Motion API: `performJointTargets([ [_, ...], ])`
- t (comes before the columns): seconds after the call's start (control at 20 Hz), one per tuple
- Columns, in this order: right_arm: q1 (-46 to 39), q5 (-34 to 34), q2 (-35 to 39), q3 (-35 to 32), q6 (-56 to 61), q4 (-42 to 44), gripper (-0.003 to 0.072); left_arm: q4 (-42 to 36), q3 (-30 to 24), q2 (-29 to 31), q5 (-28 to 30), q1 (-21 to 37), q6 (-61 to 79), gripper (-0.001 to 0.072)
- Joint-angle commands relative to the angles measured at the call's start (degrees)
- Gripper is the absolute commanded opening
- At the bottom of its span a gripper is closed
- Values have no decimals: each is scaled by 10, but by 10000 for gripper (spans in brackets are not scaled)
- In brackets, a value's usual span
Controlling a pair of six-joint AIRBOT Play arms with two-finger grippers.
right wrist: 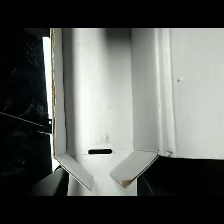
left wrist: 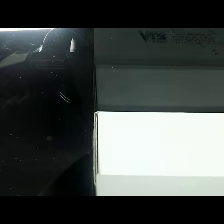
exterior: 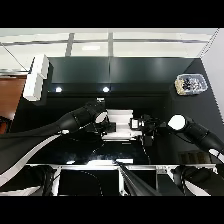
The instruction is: Fold the box and place the chain.
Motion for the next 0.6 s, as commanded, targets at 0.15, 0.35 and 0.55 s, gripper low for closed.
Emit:
performJointTargets([
  [0.15, 0, 0, -3, 0, -1, 27, 404, 0, 0, 0, -1, 0, 0, 29],
  [0.35, 6, -1, -21, 0, 0, 80, 134, 0, 0, 0, -1, 0, 0, 29],
  [0.55, 41, -45, -38, 0, 1, 135, 134, 0, 0, 0, 0, 0, 0, 29],
])
